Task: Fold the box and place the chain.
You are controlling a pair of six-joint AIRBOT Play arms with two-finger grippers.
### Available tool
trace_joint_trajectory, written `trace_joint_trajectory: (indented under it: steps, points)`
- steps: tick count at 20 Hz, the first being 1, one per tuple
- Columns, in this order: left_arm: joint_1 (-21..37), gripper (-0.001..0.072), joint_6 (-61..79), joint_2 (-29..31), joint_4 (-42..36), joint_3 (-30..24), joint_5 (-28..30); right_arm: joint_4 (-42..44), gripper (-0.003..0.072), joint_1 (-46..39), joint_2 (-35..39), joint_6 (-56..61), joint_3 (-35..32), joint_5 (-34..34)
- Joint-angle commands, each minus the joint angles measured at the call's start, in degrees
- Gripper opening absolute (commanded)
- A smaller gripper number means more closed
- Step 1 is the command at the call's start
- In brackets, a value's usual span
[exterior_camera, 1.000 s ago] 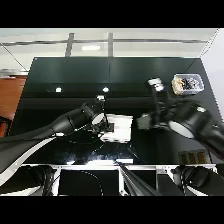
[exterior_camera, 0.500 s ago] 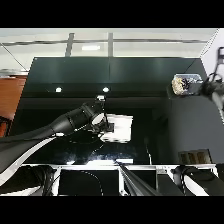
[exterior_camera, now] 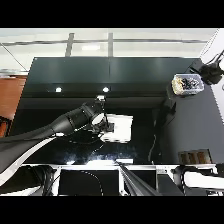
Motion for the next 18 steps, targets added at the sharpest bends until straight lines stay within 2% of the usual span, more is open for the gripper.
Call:
trace_joint_trajectory:
  steps: [1,5,6,12,14,15,16,17,18]
  points:
    - [0.1,0.0024,0.0,0.0,0.0,0.0,0.0,9.7,0.0703,-1.2,-10.8,6.4,9.1,12.7]
    - [0.0,0.0024,0.0,0.0,0.0,0.0,0.0,10.8,0.0701,-1.4,-14.5,10.3,10.6,13.8]
    - [0.0,0.0024,0.0,0.0,0.0,0.0,0.0,10.8,0.0670,-1.6,-15.0,11.1,10.6,13.3]
    - [0.0,0.0024,0.0,0.0,0.0,0.0,0.0,11.8,0.0670,-1.7,-17.2,13.2,10.6,9.3]
    - [0.0,0.0024,0.0,0.0,0.0,0.0,0.0,12.2,0.0548,-1.7,-18.0,13.2,10.6,9.3]
    - [0.0,0.0024,0.0,0.0,0.0,0.0,0.0,12.3,0.0540,-1.7,-18.3,13.2,10.6,9.2]
    - [0.0,0.0024,0.0,0.0,0.0,0.0,0.0,12.2,0.0372,-1.7,-18.3,12.9,10.6,9.3]
    - [0.0,0.0025,0.0,0.0,0.0,0.0,0.0,12.2,0.0364,-1.7,-18.3,12.4,10.6,9.3]
    - [0.0,0.0024,0.0,0.0,0.0,0.0,0.0,12.2,0.0170,-1.7,-18.3,10.7,10.7,9.8]
